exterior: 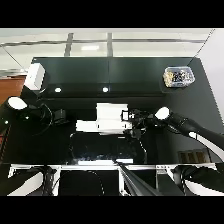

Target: Fold the box and place the chain.

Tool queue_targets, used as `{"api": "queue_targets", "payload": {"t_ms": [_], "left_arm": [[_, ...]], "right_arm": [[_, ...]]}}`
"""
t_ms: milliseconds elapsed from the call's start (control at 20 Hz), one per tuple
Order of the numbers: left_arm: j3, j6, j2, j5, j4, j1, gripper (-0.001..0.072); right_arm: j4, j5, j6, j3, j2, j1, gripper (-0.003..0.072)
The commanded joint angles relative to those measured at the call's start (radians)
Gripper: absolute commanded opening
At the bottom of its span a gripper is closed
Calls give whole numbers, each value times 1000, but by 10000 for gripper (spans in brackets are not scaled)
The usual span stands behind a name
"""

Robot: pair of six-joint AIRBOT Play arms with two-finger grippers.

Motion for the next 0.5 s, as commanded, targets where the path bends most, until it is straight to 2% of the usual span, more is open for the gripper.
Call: {"api": "queue_targets", "payload": {"t_ms": [0, 250, 450], "left_arm": [[-36, 57, -91, -79, -152, 72, 22], [-36, 201, -246, -74, -303, -76, 22], [-36, 338, -265, -79, -409, -121, 22]], "right_arm": [[0, 1, 0, 0, 0, 0, 129], [0, 1, 0, -1, 0, 0, 129], [0, 0, 0, 0, 0, 0, 129]]}}
